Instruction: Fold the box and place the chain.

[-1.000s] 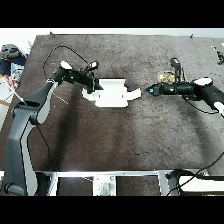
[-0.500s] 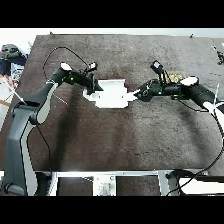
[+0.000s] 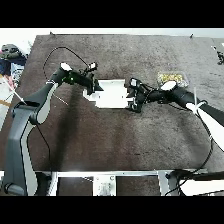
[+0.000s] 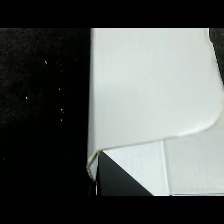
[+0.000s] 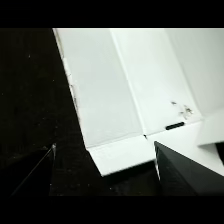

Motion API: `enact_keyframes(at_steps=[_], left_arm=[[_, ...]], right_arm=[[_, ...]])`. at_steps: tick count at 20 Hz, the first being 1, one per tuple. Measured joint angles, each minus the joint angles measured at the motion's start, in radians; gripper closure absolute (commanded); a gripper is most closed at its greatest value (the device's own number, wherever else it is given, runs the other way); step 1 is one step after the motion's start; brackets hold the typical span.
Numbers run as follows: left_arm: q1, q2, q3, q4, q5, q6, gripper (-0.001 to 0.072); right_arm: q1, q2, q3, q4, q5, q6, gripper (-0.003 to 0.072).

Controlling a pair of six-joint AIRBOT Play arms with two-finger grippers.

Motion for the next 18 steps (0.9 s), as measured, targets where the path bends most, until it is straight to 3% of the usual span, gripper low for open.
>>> enact_keyframes(at_steps=[10,18], left_arm=[[0.000,0.000,0.000,-0.002,0.000,0.000,0.0697],[0.000,0.000,0.000,-0.002,0.000,0.000,0.0697]], right_arm=[[0.076,-0.072,0.000,-0.033,-0.189,-0.044,-0.0001],[0.064,-0.020,0.022,0.020,-0.329,-0.029,0.0027]])
